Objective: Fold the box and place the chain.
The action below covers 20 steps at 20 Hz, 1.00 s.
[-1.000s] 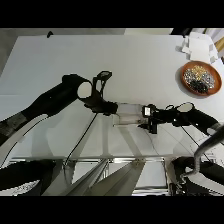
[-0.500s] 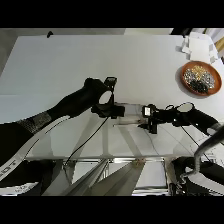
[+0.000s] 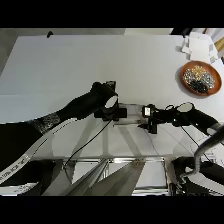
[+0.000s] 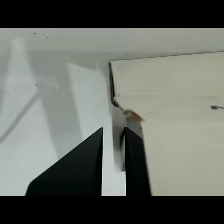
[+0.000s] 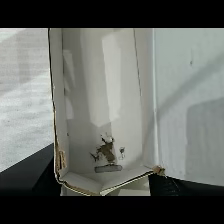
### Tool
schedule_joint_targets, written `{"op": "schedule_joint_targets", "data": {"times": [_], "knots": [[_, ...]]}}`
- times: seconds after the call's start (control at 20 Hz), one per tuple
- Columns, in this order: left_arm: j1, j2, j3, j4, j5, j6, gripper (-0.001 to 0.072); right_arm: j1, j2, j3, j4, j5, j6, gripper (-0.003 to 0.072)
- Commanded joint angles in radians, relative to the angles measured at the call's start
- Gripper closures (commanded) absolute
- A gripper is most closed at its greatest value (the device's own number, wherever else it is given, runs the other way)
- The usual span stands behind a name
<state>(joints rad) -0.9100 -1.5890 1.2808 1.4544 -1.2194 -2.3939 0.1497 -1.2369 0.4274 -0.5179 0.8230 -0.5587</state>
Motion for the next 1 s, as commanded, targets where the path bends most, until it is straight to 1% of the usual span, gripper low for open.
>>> {"op": "schedule_joint_targets", "data": {"times": [0.0,0.05,0.15,0.25,0.35,0.45,0.5,0.55,0.6,0.7,0.75,0.8,0.85,0.95], "knots": [[-0.002,-0.017,0.002,-0.004,0.043,-0.016,0.0580,0.000,0.000,0.000,-0.001,0.000,0.000,0.0276],[-0.002,-0.024,0.002,-0.004,0.055,-0.023,0.0581,0.000,0.000,0.000,-0.001,0.000,0.000,0.0276],[-0.002,-0.042,0.002,-0.006,0.069,-0.042,0.0685,0.000,0.000,0.000,-0.001,0.000,0.000,0.0276],[-0.006,-0.054,0.002,0.002,0.067,-0.042,0.0685,0.000,0.000,0.000,-0.001,0.000,0.000,0.0276],[-0.008,-0.062,0.002,0.001,0.068,-0.042,0.0700,0.000,0.000,0.000,-0.001,0.000,0.000,0.0276],[-0.009,-0.069,0.002,0.001,0.068,-0.042,0.0696,0.000,0.000,0.000,-0.001,0.000,0.000,0.0276],[-0.012,-0.074,0.002,0.001,0.068,-0.042,0.0688,0.000,0.000,0.000,-0.001,0.000,0.000,0.0276],[-0.014,-0.080,0.002,0.001,0.068,-0.042,0.0648,0.000,0.000,0.000,-0.001,0.000,0.000,0.0276],[-0.016,-0.086,0.001,-0.002,0.068,-0.042,0.0622,0.000,0.000,0.000,-0.001,0.000,0.000,0.0276],[-0.020,-0.096,0.002,-0.002,0.068,-0.042,0.0622,0.000,0.000,0.000,-0.001,0.000,0.000,0.0276],[-0.021,-0.098,0.002,-0.002,0.068,-0.042,0.0623,0.000,0.000,0.000,-0.001,0.000,0.000,0.0276],[-0.023,-0.099,0.002,-0.002,0.068,-0.042,0.0651,0.000,0.000,0.000,0.000,0.003,0.000,0.0276],[-0.023,-0.099,0.002,-0.002,0.068,-0.042,0.0704,0.000,0.000,0.000,-0.002,0.002,0.000,0.0276],[-0.023,-0.099,0.002,-0.003,0.068,-0.042,0.0705,0.000,0.000,0.000,-0.002,0.002,0.000,0.0276]]}}
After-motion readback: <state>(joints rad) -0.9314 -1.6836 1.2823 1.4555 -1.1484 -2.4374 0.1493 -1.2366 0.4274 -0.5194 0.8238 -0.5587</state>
